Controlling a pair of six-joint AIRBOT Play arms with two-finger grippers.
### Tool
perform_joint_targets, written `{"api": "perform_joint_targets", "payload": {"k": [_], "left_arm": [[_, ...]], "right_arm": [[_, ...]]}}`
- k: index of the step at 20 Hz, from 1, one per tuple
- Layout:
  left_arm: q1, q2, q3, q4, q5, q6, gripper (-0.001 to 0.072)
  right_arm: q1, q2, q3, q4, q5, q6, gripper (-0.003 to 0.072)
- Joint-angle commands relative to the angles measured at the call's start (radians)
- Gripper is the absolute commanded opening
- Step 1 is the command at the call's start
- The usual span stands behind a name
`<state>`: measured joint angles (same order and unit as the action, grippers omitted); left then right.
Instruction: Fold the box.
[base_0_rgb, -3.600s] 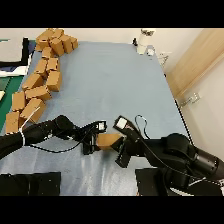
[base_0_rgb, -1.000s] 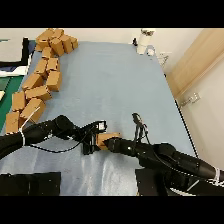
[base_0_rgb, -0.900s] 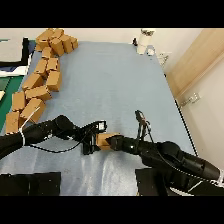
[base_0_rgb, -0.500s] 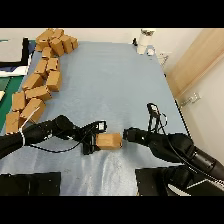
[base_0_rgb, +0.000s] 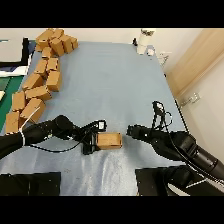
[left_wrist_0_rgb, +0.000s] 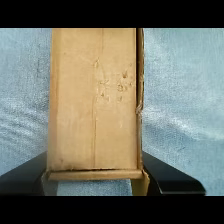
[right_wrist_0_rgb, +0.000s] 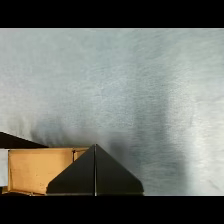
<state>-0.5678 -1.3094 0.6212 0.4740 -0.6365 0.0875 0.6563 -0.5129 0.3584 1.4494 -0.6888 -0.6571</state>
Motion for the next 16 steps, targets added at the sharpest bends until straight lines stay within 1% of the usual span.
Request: {"api": "perform_joint_targets", "payload": {"k": [1,3,5,7,9,12,13,16], "left_arm": [[0.002,0.003,0.002,-0.006,0.013,-0.009,0.0461],[0.011,0.030,0.002,-0.004,0.064,-0.097,0.0461],[0.044,0.076,0.002,-0.003,0.150,-0.187,0.0461],[0.110,0.125,0.002,-0.003,0.239,-0.268,0.0462],[0.201,0.167,0.001,-0.002,0.288,-0.362,0.0462],[0.372,0.183,0.000,0.012,0.261,-0.458,0.0462],[0.426,0.181,0.000,0.047,0.238,-0.499,0.0462],[0.579,0.181,0.000,0.270,0.175,-0.732,0.0462]], "right_arm": [[-0.002,0.001,0.001,-0.060,-0.001,0.058,0.0005],[-0.002,0.001,0.001,-0.060,-0.001,0.058,0.0005],[-0.002,0.001,0.001,-0.060,-0.002,0.058,0.0005],[-0.002,0.001,0.001,-0.060,-0.001,0.058,0.0005],[-0.002,0.001,0.001,-0.060,-0.001,0.058,0.0005],[-0.002,0.001,0.001,-0.060,-0.001,0.058,0.0005],[-0.002,0.001,0.001,-0.060,-0.001,0.058,0.0005],[-0.002,0.001,0.001,-0.060,-0.001,0.056,0.0005]]}}
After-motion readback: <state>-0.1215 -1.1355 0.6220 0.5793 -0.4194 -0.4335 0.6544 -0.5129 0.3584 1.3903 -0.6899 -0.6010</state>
